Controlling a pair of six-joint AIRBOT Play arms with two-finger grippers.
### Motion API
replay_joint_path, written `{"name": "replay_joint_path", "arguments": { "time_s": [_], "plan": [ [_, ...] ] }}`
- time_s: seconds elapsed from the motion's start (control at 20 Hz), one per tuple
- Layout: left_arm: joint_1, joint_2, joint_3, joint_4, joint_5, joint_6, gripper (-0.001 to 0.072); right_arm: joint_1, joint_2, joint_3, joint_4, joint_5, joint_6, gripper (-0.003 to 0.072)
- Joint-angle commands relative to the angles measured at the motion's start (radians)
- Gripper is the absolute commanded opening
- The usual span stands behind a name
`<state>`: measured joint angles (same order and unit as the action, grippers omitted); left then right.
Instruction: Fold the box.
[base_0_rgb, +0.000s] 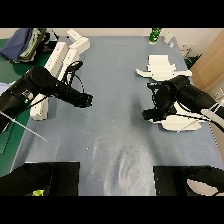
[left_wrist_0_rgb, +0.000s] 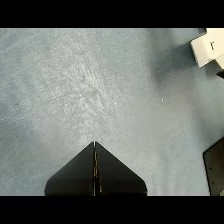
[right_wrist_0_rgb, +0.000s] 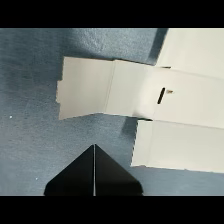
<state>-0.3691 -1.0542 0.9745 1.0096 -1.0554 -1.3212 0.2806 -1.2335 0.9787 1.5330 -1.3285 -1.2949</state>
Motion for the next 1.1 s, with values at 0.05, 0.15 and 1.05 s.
{"name": "replay_joint_path", "arguments": {
  "time_s": [0.05, 0.15, 1.05],
  "plan": [
    [0.001, 0.001, 0.000, 0.000, 0.000, 0.000, 0.0015, 0.000, 0.000, 0.001, 0.000, 0.000, 0.000, 0.0006],
    [0.001, 0.001, 0.000, 0.000, 0.000, 0.000, 0.0014, 0.000, 0.000, 0.001, 0.000, 0.000, 0.000, 0.0005],
    [0.001, 0.000, 0.000, -0.013, 0.114, 0.000, 0.0015, -0.056, -0.011, 0.065, -0.211, 0.065, 0.117, 0.0213]
  ]
}}
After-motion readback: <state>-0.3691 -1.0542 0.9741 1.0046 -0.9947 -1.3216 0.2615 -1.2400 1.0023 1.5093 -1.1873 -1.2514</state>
